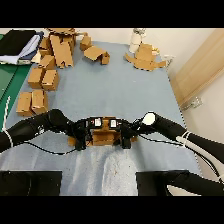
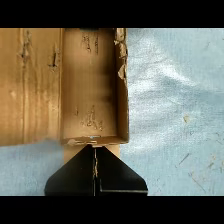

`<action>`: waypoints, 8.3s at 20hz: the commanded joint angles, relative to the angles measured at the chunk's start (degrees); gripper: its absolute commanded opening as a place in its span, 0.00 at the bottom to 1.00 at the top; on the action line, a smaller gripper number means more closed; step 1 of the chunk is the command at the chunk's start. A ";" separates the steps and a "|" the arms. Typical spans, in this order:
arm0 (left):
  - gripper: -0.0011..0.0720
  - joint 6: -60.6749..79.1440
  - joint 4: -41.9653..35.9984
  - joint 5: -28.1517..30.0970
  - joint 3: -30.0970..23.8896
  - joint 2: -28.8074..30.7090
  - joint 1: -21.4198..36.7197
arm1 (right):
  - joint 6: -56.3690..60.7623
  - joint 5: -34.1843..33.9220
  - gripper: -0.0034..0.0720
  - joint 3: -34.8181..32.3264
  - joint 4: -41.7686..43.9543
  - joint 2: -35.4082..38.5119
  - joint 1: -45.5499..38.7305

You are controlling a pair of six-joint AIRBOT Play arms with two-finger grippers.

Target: Fold the box.

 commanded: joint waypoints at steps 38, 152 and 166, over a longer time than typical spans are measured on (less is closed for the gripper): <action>0.03 -30.73 23.32 5.20 0.37 5.44 -5.42 | 0.15 0.00 0.65 0.02 0.04 0.04 0.02; 0.36 -82.62 1.49 7.54 -12.72 19.19 5.86 | 0.13 -0.26 0.65 0.02 0.72 -0.09 0.02; 0.36 -80.04 -6.88 5.46 -12.66 19.26 5.84 | 0.13 -0.26 0.65 0.02 0.70 -0.09 0.02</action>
